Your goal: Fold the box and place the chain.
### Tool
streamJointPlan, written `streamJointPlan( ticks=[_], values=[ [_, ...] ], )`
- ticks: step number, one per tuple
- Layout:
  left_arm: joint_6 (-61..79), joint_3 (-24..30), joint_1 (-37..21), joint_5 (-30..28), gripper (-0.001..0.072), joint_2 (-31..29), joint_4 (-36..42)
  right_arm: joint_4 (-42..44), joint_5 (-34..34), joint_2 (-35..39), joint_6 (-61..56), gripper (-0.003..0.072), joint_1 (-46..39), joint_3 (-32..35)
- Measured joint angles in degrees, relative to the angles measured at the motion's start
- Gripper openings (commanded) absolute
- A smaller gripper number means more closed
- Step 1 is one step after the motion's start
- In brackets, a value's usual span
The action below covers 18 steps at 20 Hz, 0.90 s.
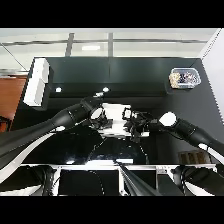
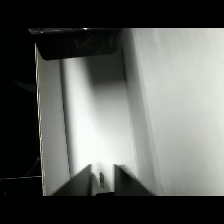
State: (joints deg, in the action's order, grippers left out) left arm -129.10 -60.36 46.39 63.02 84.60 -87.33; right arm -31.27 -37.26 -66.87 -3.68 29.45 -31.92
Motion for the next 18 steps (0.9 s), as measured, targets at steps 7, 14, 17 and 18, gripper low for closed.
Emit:
streamJointPlan(
  ticks=[7, 14, 17, 18],
  values=[
    [0.11, -0.02, -0.04, 0.15, 0.0029, 0.07, 0.00, -14.40, -12.92, 7.91, -34.51, 0.0017, -12.72, -4.37],
    [0.11, -0.02, -0.04, 0.22, 0.0029, 0.07, 0.00, -26.84, -14.75, 10.54, -73.75, 0.0016, -41.03, 1.70],
    [0.11, -0.02, -0.04, 0.24, 0.0029, 0.07, -0.02, -19.93, -20.11, 5.95, -72.17, 0.0016, -40.96, 4.35],
    [0.11, -0.02, -0.04, 0.22, 0.0029, 0.07, -0.02, -16.48, -21.29, 4.04, -69.99, 0.0017, -39.17, 4.83]
  ],
)
